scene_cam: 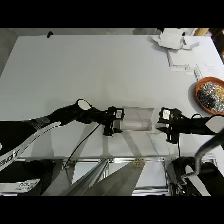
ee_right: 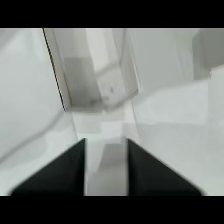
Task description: Fold the box and place the chain.
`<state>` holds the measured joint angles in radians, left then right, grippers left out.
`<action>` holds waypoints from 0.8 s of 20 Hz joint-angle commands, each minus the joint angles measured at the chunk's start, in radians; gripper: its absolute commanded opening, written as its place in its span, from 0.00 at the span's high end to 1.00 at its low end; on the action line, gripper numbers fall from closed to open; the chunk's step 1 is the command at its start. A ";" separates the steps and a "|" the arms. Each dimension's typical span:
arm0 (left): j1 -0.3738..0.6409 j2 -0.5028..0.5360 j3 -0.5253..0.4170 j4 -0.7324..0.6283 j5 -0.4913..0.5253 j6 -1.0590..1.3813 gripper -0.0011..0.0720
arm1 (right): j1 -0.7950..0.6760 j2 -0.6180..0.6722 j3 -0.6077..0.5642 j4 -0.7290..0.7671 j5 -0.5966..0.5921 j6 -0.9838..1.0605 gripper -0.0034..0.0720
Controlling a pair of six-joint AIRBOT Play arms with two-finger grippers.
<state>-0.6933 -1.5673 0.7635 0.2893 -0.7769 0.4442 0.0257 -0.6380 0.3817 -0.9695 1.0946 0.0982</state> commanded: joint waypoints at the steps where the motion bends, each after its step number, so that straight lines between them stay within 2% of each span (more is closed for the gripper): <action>1: 0.001 0.001 0.000 -0.001 0.003 0.000 0.56 | 0.000 0.005 0.000 0.319 -0.023 -0.182 0.93; 3: 0.001 0.001 0.000 -0.001 0.003 0.000 0.56 | 0.000 -0.072 0.000 0.441 -0.129 -0.210 0.93; 8: 0.000 0.001 0.000 -0.001 0.003 0.000 0.56 | 0.000 -0.357 0.000 0.536 -0.389 -0.203 0.93; 10: 0.000 0.001 0.000 -0.001 0.003 0.000 0.56 | 0.000 -0.449 0.000 0.536 -0.406 -0.193 0.93; 12: 0.000 0.001 0.000 -0.001 0.003 0.000 0.56 | 0.000 -0.476 0.001 0.509 -0.403 -0.127 0.93; 16: 0.000 0.001 0.000 -0.001 0.003 0.000 0.56 | 0.000 -0.380 0.005 0.454 -0.309 -0.040 0.93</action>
<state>-0.6933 -1.5677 0.7635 0.2878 -0.7727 0.4416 0.0257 -1.0519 0.3828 -0.4850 0.7364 -0.0090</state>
